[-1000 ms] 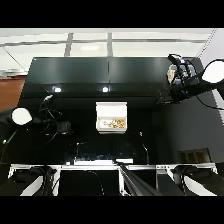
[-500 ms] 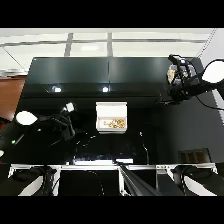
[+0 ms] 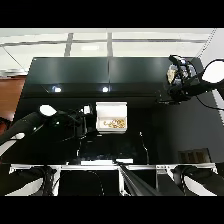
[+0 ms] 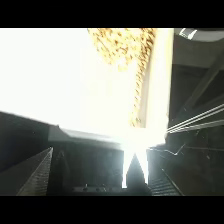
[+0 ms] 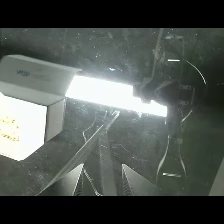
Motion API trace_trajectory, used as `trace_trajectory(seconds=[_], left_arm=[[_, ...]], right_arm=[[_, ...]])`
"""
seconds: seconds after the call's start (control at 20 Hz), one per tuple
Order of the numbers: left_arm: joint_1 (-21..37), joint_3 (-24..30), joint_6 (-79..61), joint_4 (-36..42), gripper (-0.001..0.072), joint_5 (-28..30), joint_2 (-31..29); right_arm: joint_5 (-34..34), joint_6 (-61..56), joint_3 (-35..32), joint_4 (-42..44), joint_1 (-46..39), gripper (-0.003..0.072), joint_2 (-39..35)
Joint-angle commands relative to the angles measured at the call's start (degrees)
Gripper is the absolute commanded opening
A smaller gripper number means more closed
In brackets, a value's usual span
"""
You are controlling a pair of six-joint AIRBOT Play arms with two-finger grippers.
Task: Fold the box and place the chain.
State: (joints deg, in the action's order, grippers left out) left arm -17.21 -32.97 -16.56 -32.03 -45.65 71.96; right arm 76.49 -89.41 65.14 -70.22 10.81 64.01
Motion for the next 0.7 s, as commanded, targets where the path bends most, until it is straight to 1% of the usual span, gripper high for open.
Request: trace_trajectory(seconds=[0.0,0.05,0.2,0.4,0.65], left_arm=[[-0.74,-3.19,-0.74,1.01,0.0707,-1.42,3.78],[-0.81,-3.54,-0.76,0.98,0.0707,-1.77,4.11],[-1.88,-3.76,-0.74,-3.28,0.0707,-1.97,4.2],[-2.78,-3.76,-0.72,-3.5,0.0706,-2.34,4.2],[-4.11,-3.76,-0.76,0.48,0.0706,-0.48,4.2]], right_arm=[[0.04,-0.15,0.02,0.15,0.02,0.0285,0.02],[0.02,-0.15,0.0,0.13,0.02,0.0285,0.0],[-0.07,-0.15,0.0,0.13,0.02,0.0285,0.02],[-0.85,-0.15,0.0,0.15,0.02,0.0285,0.02],[-0.98,-0.15,0.02,0.15,0.02,0.0285,0.15]])
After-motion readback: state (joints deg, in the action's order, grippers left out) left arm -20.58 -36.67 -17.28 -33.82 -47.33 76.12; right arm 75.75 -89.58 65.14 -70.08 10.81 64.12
